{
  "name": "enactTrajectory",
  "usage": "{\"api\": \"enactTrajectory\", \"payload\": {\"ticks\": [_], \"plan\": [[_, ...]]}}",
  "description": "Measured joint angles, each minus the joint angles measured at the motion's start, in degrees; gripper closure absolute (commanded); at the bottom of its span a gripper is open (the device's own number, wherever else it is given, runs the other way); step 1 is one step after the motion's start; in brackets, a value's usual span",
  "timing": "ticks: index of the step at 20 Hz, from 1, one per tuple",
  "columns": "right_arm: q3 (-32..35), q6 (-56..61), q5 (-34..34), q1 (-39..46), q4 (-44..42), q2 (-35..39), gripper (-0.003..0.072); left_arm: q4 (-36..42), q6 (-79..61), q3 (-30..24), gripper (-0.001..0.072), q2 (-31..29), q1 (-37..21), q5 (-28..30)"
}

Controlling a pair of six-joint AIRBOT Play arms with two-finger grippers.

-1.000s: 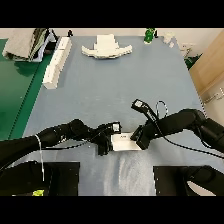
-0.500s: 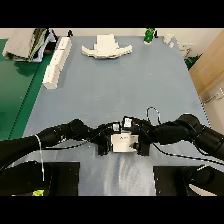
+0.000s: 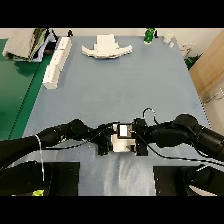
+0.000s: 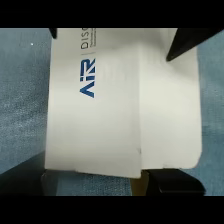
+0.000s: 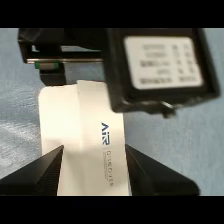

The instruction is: Fold the box.

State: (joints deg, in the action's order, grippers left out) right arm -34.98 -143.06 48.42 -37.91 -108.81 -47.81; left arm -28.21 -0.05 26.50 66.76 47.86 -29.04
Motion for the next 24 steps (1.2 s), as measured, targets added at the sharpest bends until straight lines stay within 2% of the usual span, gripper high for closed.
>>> {"api": "enactTrajectory", "payload": {"ticks": [11, 24], "plan": [[2.5, -5.7, -5.6, -1.8, 3.0, -0.1, 0.0067, 0.0, 0.0, 0.0, 0.0243, 0.0, 0.0, 0.0], [2.5, -7.4, -7.7, -1.9, 4.3, 2.4, 0.0077, 0.0, 0.0, 0.0, 0.0243, 0.0, 0.0, 0.0]]}}
